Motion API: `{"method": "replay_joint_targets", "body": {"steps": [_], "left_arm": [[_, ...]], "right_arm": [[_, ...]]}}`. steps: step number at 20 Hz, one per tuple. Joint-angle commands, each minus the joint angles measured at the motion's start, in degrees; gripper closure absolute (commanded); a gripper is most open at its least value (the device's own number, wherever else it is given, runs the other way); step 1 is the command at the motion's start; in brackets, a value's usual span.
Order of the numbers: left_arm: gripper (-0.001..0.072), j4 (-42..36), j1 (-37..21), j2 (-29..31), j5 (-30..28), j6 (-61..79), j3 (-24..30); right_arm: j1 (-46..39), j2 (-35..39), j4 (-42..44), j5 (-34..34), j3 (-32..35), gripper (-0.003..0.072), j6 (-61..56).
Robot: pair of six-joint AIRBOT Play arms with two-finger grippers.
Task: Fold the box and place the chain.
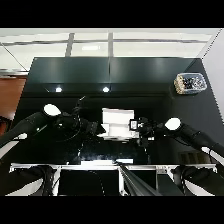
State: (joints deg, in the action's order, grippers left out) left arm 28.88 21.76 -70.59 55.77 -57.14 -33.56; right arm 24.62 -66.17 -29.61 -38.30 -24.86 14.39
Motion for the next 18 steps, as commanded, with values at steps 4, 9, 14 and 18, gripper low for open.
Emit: {"method": "replay_joint_targets", "body": {"steps": [4, 9, 14, 18], "left_arm": [[0.0129, 3.23, 2.99, -0.02, -1.7, -5.03, -3.91], [0.015, 10.78, 6.71, -0.02, -2.69, -13.86, -5.77], [0.0225, 11.65, 11.15, -0.02, -8.87, -18.6, -6.58], [0.0225, 17.92, 13.25, -0.07, -10.4, -25.27, -7.41]], "right_arm": [[0.04, 0.02, 0.0, 0.0, 0.0, 0.0274, -0.02], [0.04, 0.02, 0.0, 0.02, 0.0, 0.0274, -0.02], [0.04, 0.02, 0.0, 0.02, 0.0, 0.0274, -0.02], [0.04, 0.02, 0.0, 0.02, 0.0, 0.0274, -0.02]]}}
